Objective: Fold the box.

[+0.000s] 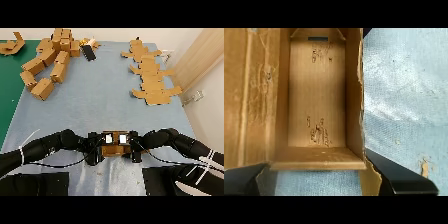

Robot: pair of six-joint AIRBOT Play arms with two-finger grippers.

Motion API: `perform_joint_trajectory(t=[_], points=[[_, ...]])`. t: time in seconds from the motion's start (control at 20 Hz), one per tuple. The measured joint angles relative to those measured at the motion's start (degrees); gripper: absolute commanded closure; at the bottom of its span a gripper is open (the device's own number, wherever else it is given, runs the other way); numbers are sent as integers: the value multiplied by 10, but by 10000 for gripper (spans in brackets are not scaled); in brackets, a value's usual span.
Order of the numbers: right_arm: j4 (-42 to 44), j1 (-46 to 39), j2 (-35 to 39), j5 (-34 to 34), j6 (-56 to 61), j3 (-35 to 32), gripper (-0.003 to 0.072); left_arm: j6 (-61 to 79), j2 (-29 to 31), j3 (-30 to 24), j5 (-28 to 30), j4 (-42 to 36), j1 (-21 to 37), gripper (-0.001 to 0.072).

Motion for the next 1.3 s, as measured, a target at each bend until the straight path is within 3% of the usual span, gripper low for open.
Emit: perform_joint_trajectory(t=[0.2,0.25,0.3,1.3], points=[[0,0,0,0,0,0,180,1,-4,2,2,0,-2,-8],[0,0,0,0,0,0,180,0,-4,3,2,0,-2,76],[0,0,0,0,0,0,180,0,-5,3,5,0,-2,100],[0,0,0,0,0,0,180,-3,-5,3,4,0,-2,100]])
